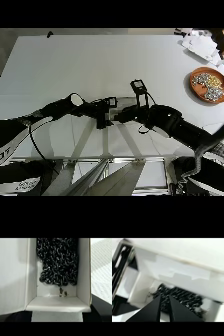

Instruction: Fold the box and place the chain.

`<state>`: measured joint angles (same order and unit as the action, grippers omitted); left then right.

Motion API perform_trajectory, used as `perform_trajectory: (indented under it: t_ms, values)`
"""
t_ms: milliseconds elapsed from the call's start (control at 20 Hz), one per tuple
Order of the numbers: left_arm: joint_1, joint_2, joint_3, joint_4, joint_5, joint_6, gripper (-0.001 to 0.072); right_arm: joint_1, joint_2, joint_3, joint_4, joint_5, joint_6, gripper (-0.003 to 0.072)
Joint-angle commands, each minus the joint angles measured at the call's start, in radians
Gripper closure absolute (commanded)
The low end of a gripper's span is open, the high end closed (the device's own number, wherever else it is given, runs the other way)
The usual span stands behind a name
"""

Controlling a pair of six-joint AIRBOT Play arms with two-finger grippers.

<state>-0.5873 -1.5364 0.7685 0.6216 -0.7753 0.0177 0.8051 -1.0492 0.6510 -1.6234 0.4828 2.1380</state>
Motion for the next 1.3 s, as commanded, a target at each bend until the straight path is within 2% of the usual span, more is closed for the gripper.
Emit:
perform_trajectory:
  t_ms: [0,250,300,350,450,500,600,750,850,950,1000,1250]
  values:
    - [0.000,0.000,0.000,0.000,0.000,0.000,0.0376,-0.080,0.052,0.000,0.049,0.002,-0.113,0.0561]
    - [0.000,0.000,0.000,0.000,0.000,0.000,0.0376,-0.269,0.174,0.000,0.341,0.182,-0.515,0.0565]
    - [0.000,0.000,0.000,0.000,0.000,0.000,0.0376,-0.330,0.184,0.001,0.432,0.188,-0.579,0.0590]
    - [0.000,0.000,0.000,0.000,0.000,0.000,0.0376,-0.391,0.186,0.004,0.553,0.187,-0.677,0.0670]
    - [0.000,0.000,0.000,0.000,0.000,0.000,0.0376,-0.514,0.185,0.015,0.791,0.192,-0.943,0.0675]
    - [0.000,0.000,0.000,0.000,0.000,0.000,0.0376,-0.561,0.178,0.028,0.837,0.195,-1.014,0.0675]
    - [0.000,0.000,0.000,0.000,0.000,0.000,0.0376,-0.633,0.124,0.088,0.846,0.229,-1.074,0.0675]
    - [0.000,0.000,0.000,0.000,0.000,0.000,0.0376,-0.653,-0.024,0.204,0.921,0.335,-1.190,0.0675]
    - [0.000,0.000,0.000,0.000,0.000,0.000,0.0376,-0.650,-0.175,0.292,0.975,0.491,-1.268,0.0675]
    - [0.000,0.000,0.000,0.000,0.001,0.000,0.0376,-0.634,-0.304,0.366,0.968,0.659,-1.290,0.0675]
    - [0.000,0.000,0.000,0.000,0.000,0.000,0.0376,-0.618,-0.336,0.381,0.966,0.710,-1.317,0.0675]
    - [0.000,0.000,0.000,0.000,0.000,0.000,0.0376,-0.561,-0.348,0.381,0.920,0.742,-1.436,0.0677]
